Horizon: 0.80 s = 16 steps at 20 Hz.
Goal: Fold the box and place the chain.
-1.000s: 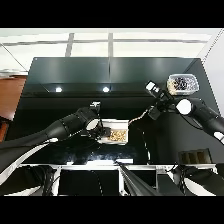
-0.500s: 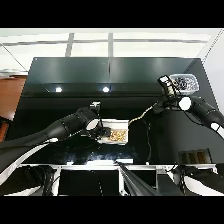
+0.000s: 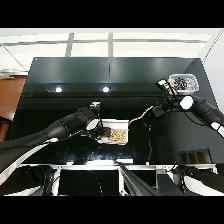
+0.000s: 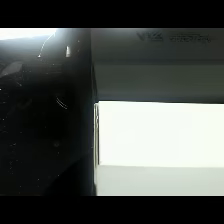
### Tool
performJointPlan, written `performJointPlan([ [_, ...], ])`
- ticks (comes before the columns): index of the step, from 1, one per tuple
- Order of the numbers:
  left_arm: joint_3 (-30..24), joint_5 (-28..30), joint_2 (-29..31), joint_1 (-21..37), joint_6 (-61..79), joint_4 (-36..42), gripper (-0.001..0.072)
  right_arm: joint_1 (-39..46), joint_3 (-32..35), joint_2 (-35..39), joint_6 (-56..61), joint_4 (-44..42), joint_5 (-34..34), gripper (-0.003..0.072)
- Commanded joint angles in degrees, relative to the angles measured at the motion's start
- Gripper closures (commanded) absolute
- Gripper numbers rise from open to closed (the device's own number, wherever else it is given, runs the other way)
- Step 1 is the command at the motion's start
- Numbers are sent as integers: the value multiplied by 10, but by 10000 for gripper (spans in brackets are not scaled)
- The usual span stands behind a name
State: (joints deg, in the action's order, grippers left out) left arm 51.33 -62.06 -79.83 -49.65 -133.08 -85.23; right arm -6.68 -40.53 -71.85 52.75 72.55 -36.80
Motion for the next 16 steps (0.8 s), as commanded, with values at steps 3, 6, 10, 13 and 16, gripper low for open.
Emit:
performJointPlan([
  [3, 0, 0, 0, 0, 0, 0, 677, 0, 0, -17, -25, -21, -6, 258],
  [6, 0, 0, 0, 0, 0, 0, 677, 0, 0, -19, -25, -19, -2, 331],
  [10, 0, 0, 0, 0, 0, 0, 676, 0, 0, -20, -27, 0, -2, 391],
  [13, 0, 0, 0, 0, 0, 0, 676, 0, 0, -20, -26, 1, -2, 570],
  [16, 0, 0, 0, 0, 0, 0, 677, 0, 0, -14, -6, 1, -5, 658],
])
